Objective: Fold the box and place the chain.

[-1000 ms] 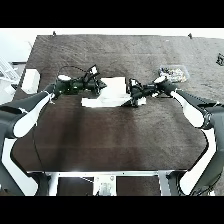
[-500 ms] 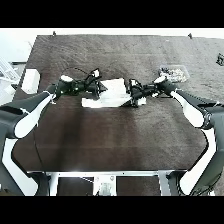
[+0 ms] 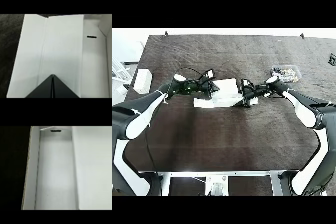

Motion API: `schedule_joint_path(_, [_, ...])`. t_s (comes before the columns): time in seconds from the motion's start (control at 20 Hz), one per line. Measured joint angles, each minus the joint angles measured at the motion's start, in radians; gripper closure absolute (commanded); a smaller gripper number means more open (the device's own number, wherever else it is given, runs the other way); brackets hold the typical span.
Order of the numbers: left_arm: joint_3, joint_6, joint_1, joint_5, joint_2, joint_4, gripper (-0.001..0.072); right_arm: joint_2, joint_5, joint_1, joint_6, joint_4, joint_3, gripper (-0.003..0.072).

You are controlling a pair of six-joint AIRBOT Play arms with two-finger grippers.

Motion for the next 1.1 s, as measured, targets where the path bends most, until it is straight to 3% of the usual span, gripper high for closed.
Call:
schedule_joint_path(0.15, [0.004,-0.008,0.019,-0.041,0.044,0.008,0.0686,0.000,0.000,0.000,0.000,0.000,0.000,0.0099])
schedule_joint_path(0.2, [0.005,-0.020,0.037,-0.066,0.062,0.011,0.0615,0.000,0.000,0.000,0.000,0.000,0.000,0.0099])
schedule_joint_path(0.25, [0.005,-0.037,0.058,-0.106,0.079,0.014,0.0245,0.000,0.000,0.000,0.000,0.000,0.000,0.0099])
schedule_joint_path(0.3, [0.006,-0.054,0.078,-0.147,0.094,0.016,0.0057,0.000,0.000,0.000,0.000,0.000,0.000,0.0099])
schedule_joint_path(0.45, [0.006,-0.137,0.132,-0.261,0.126,0.062,0.0048,0.000,0.000,0.000,0.000,0.000,0.000,0.0099])
schedule_joint_path(0.65, [0.006,-0.270,0.146,-0.336,0.138,0.258,0.0049,0.000,0.000,0.000,0.000,0.000,0.000,0.0099])
schedule_joint_path(0.9, [0.005,-0.363,0.127,-0.346,0.142,0.428,0.0050,0.000,0.000,0.000,0.001,0.000,0.000,0.0099])
schedule_joint_path(1.1, [0.003,-0.387,0.076,-0.295,0.129,0.526,0.0050,0.000,0.000,0.000,0.002,0.000,0.000,0.0099])
